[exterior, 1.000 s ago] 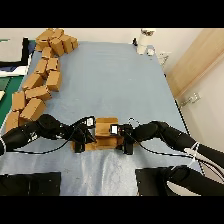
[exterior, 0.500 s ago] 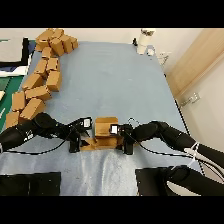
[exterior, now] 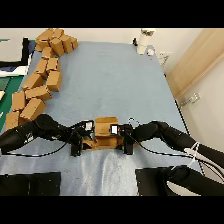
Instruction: Fold the box.
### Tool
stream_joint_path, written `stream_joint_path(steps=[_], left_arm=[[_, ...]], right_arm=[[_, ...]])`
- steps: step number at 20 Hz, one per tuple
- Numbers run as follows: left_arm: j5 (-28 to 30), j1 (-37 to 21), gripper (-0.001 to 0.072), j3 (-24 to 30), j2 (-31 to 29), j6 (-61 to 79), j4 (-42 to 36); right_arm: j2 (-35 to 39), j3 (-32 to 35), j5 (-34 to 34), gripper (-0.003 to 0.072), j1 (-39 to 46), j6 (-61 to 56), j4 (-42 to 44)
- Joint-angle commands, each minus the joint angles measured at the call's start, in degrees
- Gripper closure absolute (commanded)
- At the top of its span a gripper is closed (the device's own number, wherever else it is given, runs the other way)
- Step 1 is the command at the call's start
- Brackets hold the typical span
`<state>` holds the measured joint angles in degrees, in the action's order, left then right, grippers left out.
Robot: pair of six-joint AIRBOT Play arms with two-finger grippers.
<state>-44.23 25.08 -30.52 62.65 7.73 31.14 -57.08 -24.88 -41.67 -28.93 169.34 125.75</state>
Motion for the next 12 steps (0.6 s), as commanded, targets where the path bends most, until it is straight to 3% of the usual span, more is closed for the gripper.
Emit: stream_joint_path(steps=[1,4,12], left_arm=[[5.3,2.1,0.0533,0.0,1.3,-0.2,-1.7],[5.3,3.3,0.0607,0.0,3.0,-0.2,-3.0],[7.7,4.2,0.0608,0.0,3.6,0.5,-8.2]], right_arm=[[0.0,0.0,0.0,0.0176,0.0,0.0,0.0],[0.0,0.0,0.0,0.0176,0.0,0.0,0.0],[0.0,0.0,0.0,0.0176,0.0,0.0,0.0]])
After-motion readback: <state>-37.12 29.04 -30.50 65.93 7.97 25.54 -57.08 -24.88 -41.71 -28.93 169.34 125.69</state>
